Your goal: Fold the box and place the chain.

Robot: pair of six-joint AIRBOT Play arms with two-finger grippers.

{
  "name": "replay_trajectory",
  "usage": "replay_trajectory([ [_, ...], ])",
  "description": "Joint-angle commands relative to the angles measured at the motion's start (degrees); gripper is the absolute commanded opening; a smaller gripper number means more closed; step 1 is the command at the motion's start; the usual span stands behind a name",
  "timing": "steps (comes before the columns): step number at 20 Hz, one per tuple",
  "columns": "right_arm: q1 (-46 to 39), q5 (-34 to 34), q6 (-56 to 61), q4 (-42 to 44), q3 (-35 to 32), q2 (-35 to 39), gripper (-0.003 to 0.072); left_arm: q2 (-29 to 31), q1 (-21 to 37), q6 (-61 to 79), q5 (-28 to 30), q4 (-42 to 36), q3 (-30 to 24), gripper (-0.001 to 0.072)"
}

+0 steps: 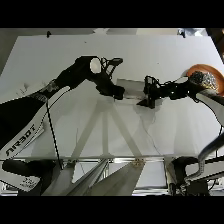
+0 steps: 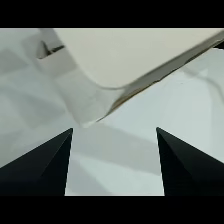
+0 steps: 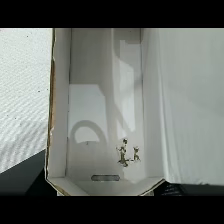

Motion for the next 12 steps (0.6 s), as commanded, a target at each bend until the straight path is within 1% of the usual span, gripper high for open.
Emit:
replay_trajectory([
  [1,0.0,0.0,0.0,0.0,0.0,0.0,0.0497,0.6,2.0,1.6,-1.2,2.2,0.0,0.0556],
  [3,0.0,0.0,0.0,0.0,0.0,0.0,0.0497,0.5,4.1,3.0,-0.4,1.9,0.0,0.0555],
  [4,0.0,0.0,0.0,0.0,0.0,0.0,0.0497,0.2,4.8,3.0,1.1,1.6,0.0,0.0554],
  [5,0.0,0.0,0.0,0.0,0.0,0.0,0.0497,-0.3,5.5,3.6,2.9,0.2,0.0,0.0532],
  [6,0.0,0.0,0.0,0.0,0.0,0.0,0.0497,-0.9,6.1,5.2,4.2,-2.7,0.0,0.0515],
  [9,0.0,0.0,0.0,0.0,0.0,0.0,0.0497,-5.0,7.4,10.6,5.5,-17.1,0.0,0.0509],
  [10,0.0,0.0,0.0,0.0,0.0,0.0,0.0497,-6.6,7.6,10.7,5.7,-19.1,0.0,0.0507],
  [12,0.0,0.0,0.0,0.0,0.0,0.0,0.0497,-9.2,7.5,10.7,6.1,-19.4,0.0,0.0486],
])
